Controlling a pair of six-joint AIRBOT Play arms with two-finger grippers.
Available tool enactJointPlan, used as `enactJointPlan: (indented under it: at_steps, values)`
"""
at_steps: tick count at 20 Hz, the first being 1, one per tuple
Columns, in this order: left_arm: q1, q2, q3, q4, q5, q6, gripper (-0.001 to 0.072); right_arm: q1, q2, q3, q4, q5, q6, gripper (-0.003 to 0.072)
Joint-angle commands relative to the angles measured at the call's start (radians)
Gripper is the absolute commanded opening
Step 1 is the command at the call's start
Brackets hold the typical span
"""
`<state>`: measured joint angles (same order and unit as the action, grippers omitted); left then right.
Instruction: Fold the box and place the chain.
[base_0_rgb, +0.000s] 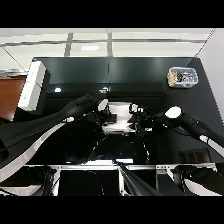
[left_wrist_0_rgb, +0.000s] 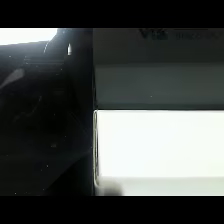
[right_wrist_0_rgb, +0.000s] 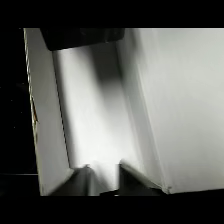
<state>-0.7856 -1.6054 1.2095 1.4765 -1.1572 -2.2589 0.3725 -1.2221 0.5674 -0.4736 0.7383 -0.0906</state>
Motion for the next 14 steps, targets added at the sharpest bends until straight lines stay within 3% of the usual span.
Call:
enactJointPlan:
  at_steps: [1,2,4,5,6,11,13,14]
  values:
    - [0.001,0.001,0.001,-0.001,0.0,0.0,0.0027,0.003,-0.005,0.0,0.01,-0.008,0.08,0.0326]
    - [0.001,0.001,0.001,-0.001,0.001,0.0,0.0027,0.003,-0.004,0.0,0.008,-0.001,0.084,0.0509]
    - [0.001,0.001,0.001,-0.001,0.0,0.0,0.0027,0.002,-0.002,0.0,-0.006,0.009,0.161,0.035]
    - [0.001,0.001,0.001,-0.001,0.001,0.0,0.0027,-0.004,0.009,0.004,-0.033,0.017,0.25,0.0124]
    - [0.001,0.001,0.001,0.0,0.0,0.0,0.0027,-0.023,0.028,0.018,-0.091,0.05,0.388,0.0015]
    - [0.001,0.001,0.001,-0.001,0.002,0.0,0.0027,-0.305,0.145,0.179,-0.516,0.436,1.186,0.0015]
    - [0.001,0.001,0.001,-0.001,0.001,0.0,0.0027,-0.491,0.17,0.167,-0.528,0.488,1.301,0.0015]
    - [0.001,0.001,0.001,-0.001,0.0,0.0,0.0027,-0.577,0.167,0.134,-0.516,0.461,1.384,0.0015]
